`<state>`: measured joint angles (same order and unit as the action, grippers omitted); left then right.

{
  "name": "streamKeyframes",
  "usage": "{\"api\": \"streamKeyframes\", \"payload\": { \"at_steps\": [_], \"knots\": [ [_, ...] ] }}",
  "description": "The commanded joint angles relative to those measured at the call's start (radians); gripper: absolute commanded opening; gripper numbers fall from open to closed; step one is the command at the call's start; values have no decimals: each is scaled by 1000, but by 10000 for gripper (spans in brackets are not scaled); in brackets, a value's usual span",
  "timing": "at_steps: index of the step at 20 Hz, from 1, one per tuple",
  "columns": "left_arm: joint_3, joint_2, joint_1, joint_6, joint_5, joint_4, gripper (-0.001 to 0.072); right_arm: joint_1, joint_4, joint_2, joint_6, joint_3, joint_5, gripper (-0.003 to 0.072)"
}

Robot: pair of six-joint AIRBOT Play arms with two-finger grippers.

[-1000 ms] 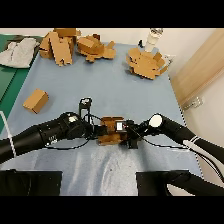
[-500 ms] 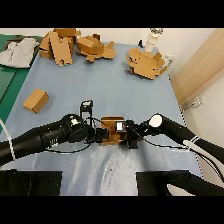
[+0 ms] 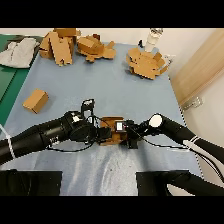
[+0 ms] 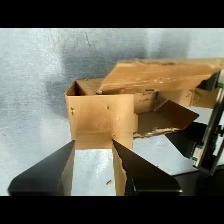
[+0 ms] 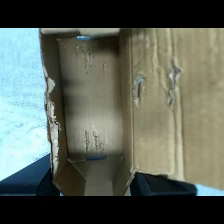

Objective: Fold the box.

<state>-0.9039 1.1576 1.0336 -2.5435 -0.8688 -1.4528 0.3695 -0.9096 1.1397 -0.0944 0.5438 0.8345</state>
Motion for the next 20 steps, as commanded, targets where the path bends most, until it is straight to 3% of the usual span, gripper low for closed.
{"api": "streamKeyframes", "payload": {
  "at_steps": [1,12,20],
  "knots": [
    [-5,27,0,-11,-11,-2,378,0,0,1,0,-1,0,533],
    [-13,108,0,-13,18,-2,388,0,0,1,0,-1,1,533],
    [-18,122,2,7,-64,18,387,0,0,1,0,-1,22,533]
  ]
}}
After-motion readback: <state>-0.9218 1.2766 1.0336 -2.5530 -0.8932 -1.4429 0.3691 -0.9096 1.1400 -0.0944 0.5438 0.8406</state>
